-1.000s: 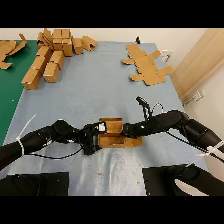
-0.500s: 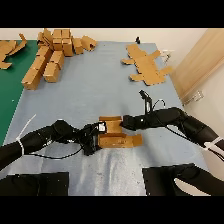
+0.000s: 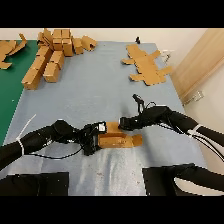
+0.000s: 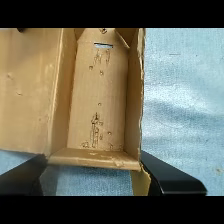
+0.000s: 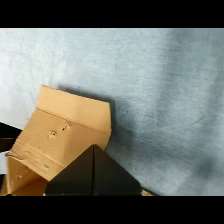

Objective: Fold the box.

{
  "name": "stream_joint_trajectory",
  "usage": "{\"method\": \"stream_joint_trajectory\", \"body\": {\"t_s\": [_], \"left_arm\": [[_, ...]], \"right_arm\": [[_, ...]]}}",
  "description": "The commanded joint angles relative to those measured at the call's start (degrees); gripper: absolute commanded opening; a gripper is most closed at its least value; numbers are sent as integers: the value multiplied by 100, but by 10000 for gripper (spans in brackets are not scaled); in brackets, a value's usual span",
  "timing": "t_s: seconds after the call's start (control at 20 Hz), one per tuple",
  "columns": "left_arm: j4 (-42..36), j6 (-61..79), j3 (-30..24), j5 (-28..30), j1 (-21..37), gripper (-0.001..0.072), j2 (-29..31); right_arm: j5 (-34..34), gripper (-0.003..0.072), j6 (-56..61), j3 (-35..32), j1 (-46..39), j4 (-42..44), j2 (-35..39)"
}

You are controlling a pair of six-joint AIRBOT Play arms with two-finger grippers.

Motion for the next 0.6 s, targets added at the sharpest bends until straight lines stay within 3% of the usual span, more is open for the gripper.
{"method": "stream_joint_trajectory", "body": {"t_s": [0.0, 0.35, 0.55], "left_arm": [[0, 0, 7, 4, 2, 613, 4], [2, 0, 7, 9, 2, 613, 4], [2, 0, 7, 9, 2, 613, 4]], "right_arm": [[15, 0, -315, 7, -9, 57, -258], [2, 1, -553, 33, -48, -48, -127], [-868, 2, -542, 592, -621, -1349, 656]]}}
